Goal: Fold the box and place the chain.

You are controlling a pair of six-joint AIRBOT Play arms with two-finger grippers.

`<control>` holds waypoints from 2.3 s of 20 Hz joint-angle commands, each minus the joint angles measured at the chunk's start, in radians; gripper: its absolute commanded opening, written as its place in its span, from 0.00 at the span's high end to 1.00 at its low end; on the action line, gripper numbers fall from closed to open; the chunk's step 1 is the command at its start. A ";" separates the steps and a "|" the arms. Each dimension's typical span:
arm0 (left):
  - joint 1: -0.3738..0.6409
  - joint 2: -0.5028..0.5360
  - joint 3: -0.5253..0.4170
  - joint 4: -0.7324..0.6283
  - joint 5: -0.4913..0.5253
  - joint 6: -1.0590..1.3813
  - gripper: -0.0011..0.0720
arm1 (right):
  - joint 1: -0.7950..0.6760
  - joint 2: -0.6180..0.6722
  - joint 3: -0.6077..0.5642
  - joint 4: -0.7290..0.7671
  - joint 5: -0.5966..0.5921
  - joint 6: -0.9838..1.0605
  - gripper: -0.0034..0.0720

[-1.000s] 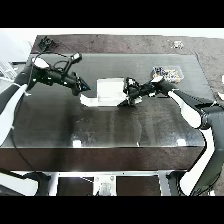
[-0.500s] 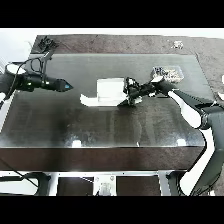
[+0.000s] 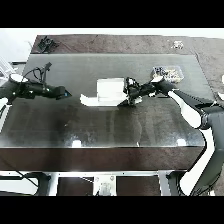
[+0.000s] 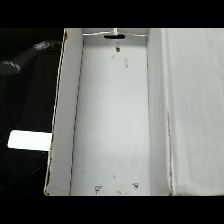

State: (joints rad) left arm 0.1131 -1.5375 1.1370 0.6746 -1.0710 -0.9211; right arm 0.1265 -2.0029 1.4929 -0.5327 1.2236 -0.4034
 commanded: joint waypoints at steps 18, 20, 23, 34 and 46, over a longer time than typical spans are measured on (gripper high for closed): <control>-0.242 -0.165 0.051 -0.115 0.136 -0.019 0.96 | 0.001 0.000 0.000 0.000 0.000 0.000 0.19; -0.242 -0.165 0.089 -0.122 0.100 -0.016 0.96 | 0.001 0.000 0.000 0.000 0.000 0.000 0.19; -0.242 -0.165 0.135 -0.138 0.029 -0.021 0.96 | 0.001 0.000 0.000 0.000 0.000 0.000 0.19; -0.252 -0.165 0.159 -0.136 0.004 -0.053 0.42 | 0.001 0.000 0.000 0.000 0.000 0.000 0.19; -0.293 -0.179 0.160 -0.137 0.023 -0.164 0.42 | 0.001 0.000 0.000 0.000 0.000 0.000 0.19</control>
State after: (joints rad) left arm -0.1715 -1.7153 1.2961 0.5491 -1.0500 -1.0473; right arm 0.1265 -2.0029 1.4929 -0.5327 1.2236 -0.4038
